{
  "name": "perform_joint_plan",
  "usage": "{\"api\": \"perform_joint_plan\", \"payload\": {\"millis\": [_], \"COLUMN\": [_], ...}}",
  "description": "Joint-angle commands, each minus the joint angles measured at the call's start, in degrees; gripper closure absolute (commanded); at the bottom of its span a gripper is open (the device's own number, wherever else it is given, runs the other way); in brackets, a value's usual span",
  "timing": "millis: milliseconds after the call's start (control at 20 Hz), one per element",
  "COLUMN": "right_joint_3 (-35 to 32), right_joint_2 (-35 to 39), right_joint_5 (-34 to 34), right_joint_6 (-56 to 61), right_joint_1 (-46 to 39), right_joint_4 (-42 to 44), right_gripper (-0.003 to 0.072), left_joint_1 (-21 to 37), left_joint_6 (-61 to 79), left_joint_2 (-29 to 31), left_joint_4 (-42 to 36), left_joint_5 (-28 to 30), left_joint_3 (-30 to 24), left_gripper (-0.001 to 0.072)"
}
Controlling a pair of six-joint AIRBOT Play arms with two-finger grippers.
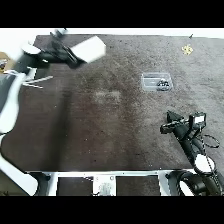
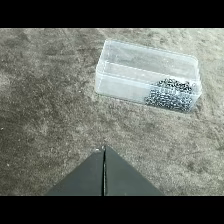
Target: Fold the box and place the chain.
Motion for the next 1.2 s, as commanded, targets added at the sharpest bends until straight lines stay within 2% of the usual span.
{"api": "perform_joint_plan", "payload": {"millis": [0, 150, 300, 450, 600, 700, 950, 1150], "right_joint_3": [0.0, -0.1, -0.1, -0.1, -0.6, -1.1, -1.5, -1.5], "right_joint_2": [0.0, 0.0, 0.0, 0.0, 0.0, 0.0, 0.0, 0.0], "right_joint_5": [0.0, 0.0, 0.0, 0.0, 0.0, 0.0, 0.2, 0.2], "right_joint_6": [0.0, 0.0, 0.0, 0.0, 0.0, 0.0, 0.0, 0.0], "right_joint_1": [0.0, 0.0, 0.0, 0.0, 0.0, 0.0, 0.0, 0.0], "right_joint_4": [0.0, 0.0, 0.0, 0.0, 0.0, 0.0, 0.0, 0.0], "right_gripper": [0.0685, 0.0685, 0.0685, 0.0686, 0.0685, 0.0685, 0.0685, 0.0685], "left_joint_1": [8.4, 17.3, 27.0, 34.7, 36.7, 36.7, 36.7, 36.7], "left_joint_6": [-22.4, -27.7, -28.5, -28.3, -25.7, -24.8, -20.9, -17.5], "left_joint_2": [12.6, 22.7, 30.5, 32.4, 32.2, 30.5, 25.1, 21.7], "left_joint_4": [13.7, 18.6, 19.3, 20.4, 23.9, 25.5, 26.8, 26.6], "left_joint_5": [10.4, 9.7, 9.6, 9.8, 15.6, 18.0, 19.9, 16.4], "left_joint_3": [-3.9, -14.9, -29.7, -42.6, -52.9, -55.0, -54.6, -52.4], "left_gripper": [0.0706, 0.0706, 0.0707, 0.0706, 0.0706, 0.0706, 0.0706, 0.0706]}}
